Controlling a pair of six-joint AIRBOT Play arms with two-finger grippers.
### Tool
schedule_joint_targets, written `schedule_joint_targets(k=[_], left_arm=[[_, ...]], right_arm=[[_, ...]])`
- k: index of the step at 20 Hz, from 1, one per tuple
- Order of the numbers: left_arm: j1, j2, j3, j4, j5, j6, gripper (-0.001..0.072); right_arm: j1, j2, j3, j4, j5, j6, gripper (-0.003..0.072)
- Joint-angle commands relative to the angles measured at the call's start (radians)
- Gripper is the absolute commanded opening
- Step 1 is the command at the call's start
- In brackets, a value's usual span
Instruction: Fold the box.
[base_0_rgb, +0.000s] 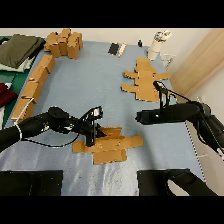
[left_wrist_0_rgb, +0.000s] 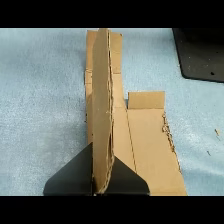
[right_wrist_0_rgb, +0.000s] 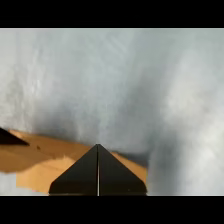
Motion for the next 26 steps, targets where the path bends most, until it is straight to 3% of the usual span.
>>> schedule_joint_targets(k=[1,5,10,12,21,26], left_arm=[[-0.001,0.001,0.000,0.000,0.003,-0.002,0.0013],[-0.001,0.001,0.000,0.000,0.003,-0.002,0.0013],[-0.001,0.001,0.000,0.000,0.003,-0.002,0.0013],[-0.001,0.001,0.000,0.000,0.003,-0.002,0.0013],[-0.001,0.001,0.000,0.000,0.003,-0.002,0.0013],[-0.001,0.001,0.000,0.000,0.003,-0.002,0.0013]], right_arm=[[0.183,0.121,-0.002,-0.218,-0.147,0.248,0.0000],[0.579,0.245,-0.100,-0.328,-0.172,0.298,0.0000],[1.067,0.252,-0.294,-0.549,-0.088,0.243,0.0029],[1.143,0.233,-0.341,-0.629,0.014,0.243,0.0665],[1.147,0.013,-0.350,-0.986,0.178,0.225,0.0647],[1.147,0.007,-0.344,-0.964,0.187,0.227,0.0646]])
